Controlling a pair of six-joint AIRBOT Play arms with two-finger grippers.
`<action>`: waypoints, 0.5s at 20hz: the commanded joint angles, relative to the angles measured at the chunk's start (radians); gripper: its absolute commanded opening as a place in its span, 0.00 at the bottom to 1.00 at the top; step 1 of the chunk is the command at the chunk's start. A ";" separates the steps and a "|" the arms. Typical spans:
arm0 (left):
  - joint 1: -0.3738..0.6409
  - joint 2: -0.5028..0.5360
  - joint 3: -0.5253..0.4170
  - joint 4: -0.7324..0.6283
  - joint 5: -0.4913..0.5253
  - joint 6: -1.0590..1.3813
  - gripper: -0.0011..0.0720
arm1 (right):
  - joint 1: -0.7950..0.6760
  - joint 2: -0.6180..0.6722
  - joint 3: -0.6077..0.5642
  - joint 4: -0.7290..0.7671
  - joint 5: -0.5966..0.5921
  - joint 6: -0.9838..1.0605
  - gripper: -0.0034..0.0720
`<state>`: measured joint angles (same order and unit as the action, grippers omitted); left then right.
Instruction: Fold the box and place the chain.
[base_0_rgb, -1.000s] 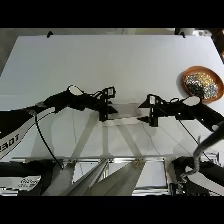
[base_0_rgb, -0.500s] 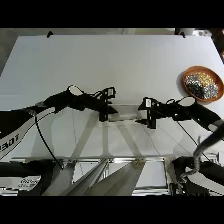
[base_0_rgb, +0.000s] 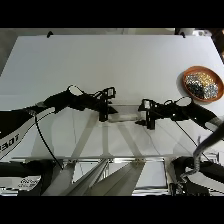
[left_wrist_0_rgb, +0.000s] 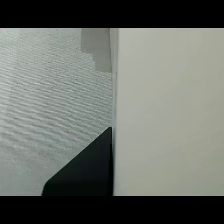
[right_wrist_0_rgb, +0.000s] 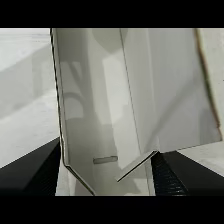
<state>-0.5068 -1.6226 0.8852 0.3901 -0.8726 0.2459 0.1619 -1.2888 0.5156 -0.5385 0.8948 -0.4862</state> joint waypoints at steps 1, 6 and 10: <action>0.000 -0.001 0.000 0.000 0.001 0.000 0.03 | 0.000 -0.023 0.000 -0.002 0.004 -0.021 0.86; 0.000 0.000 0.000 0.000 0.001 0.000 0.03 | 0.000 -0.045 0.000 0.023 0.003 -0.047 0.86; 0.000 0.000 0.000 0.000 0.001 0.000 0.03 | 0.000 -0.063 0.010 0.045 0.003 -0.073 0.86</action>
